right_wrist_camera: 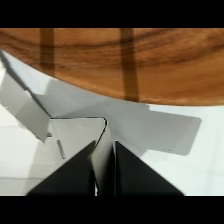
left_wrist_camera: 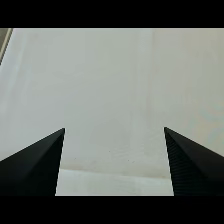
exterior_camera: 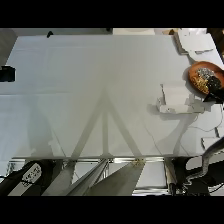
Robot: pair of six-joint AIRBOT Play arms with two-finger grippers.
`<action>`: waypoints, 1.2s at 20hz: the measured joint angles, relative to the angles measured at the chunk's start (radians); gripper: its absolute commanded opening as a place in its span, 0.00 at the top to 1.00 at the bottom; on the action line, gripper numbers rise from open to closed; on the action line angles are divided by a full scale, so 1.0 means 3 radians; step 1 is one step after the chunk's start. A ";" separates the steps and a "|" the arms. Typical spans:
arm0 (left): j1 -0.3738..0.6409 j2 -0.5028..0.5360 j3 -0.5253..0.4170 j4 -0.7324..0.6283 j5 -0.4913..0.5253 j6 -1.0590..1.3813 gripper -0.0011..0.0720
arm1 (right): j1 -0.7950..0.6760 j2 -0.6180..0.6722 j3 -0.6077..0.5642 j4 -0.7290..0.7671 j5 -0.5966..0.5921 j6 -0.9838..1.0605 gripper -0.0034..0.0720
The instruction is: Fold the box and place the chain.
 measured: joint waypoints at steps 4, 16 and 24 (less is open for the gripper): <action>0.0000 0.0000 0.0000 0.0000 -0.0001 0.0000 0.03 | 0.0000 -0.0010 0.0000 0.0047 0.0086 -0.0100 0.94; 0.0000 0.0000 0.0000 0.0000 -0.0001 0.0000 0.03 | 0.0924 0.0050 -0.0058 0.0952 0.0130 -0.0450 0.94; 0.0000 0.0000 0.0000 0.0000 -0.0001 -0.0001 0.03 | 0.2424 0.0305 -0.0080 0.1596 -0.0439 -0.0488 0.94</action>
